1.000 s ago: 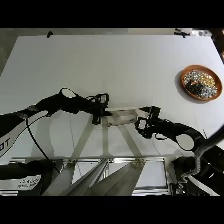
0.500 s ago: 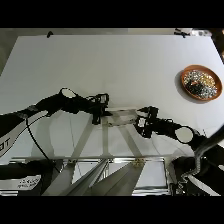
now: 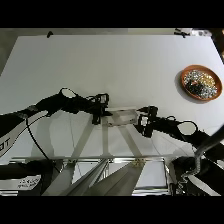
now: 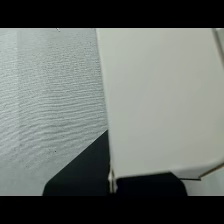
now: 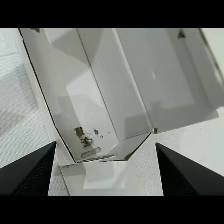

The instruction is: Fold the box and place the chain.

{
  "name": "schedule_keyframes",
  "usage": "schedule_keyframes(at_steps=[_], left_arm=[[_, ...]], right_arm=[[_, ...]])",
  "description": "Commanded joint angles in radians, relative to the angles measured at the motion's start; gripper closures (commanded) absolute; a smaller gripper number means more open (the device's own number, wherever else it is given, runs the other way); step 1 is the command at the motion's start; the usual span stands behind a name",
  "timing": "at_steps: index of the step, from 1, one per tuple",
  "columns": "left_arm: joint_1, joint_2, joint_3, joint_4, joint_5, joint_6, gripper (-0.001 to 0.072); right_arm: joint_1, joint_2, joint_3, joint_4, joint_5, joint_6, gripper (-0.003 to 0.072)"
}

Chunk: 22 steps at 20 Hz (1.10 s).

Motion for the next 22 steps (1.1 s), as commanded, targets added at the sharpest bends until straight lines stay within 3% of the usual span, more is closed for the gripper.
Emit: schedule_keyframes(at_steps=[1,7,22], left_arm=[[0.0,0.0,0.001,0.0,0.0,0.0,0.0699],[0.0,0.0,0.001,0.0,0.0,0.0,0.0699],[0.0,0.0,0.001,0.0,0.0,0.0,0.0699]], right_arm=[[-0.053,-0.024,0.019,0.036,0.069,-0.053,-0.0006],[-0.096,-0.104,0.089,0.035,0.19,-0.124,-0.0006],[-0.096,-0.248,0.097,0.11,0.269,-0.197,-0.0001]])
